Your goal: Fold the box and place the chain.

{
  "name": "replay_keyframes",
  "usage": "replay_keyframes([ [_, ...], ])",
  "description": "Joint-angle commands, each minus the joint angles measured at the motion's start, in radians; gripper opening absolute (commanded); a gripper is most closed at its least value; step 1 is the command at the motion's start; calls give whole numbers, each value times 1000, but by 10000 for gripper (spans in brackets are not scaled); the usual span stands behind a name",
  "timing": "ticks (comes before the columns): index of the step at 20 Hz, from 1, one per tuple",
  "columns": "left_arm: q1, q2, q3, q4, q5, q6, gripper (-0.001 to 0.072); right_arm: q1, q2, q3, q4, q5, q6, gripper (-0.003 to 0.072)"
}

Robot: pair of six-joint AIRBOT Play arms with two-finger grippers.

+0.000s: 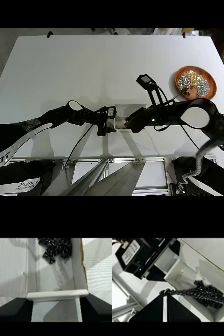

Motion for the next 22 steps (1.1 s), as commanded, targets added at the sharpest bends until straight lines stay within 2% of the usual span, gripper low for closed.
replay_keyframes([
  [1, 0, 0, 0, 0, 0, 0, 331, 9, -54, 1, -9, -16, 3, 129],
  [2, 0, 0, 0, 0, 0, 0, 331, 8, -58, 1, -15, -18, 3, 180],
  [5, 0, 0, 0, 0, 0, 0, 331, -50, -56, 37, -30, 21, -6, 188],
  [9, 0, 0, 0, 0, 0, 0, 331, -220, -56, 154, -139, 107, -6, 149],
  [10, 0, 0, 0, 0, 0, 0, 331, -275, -56, 162, -164, 100, -5, 126],
  [11, 0, 0, 0, 0, 0, 0, 331, -326, -61, 162, -193, 92, -5, 54],
  [14, 0, 0, 0, 0, 0, 0, 331, -450, -121, 161, -301, 102, 1, 48],
  [16, 0, 0, 0, 0, 0, 0, 331, -497, -190, 153, -346, 107, 4, 69],
  [18, 0, 0, 0, 0, 0, 0, 331, -517, -264, 137, -384, 107, 21, 288],
  [22, 0, 0, 0, 0, 0, 0, 331, -517, -384, 134, -423, 111, 52, 301],
])
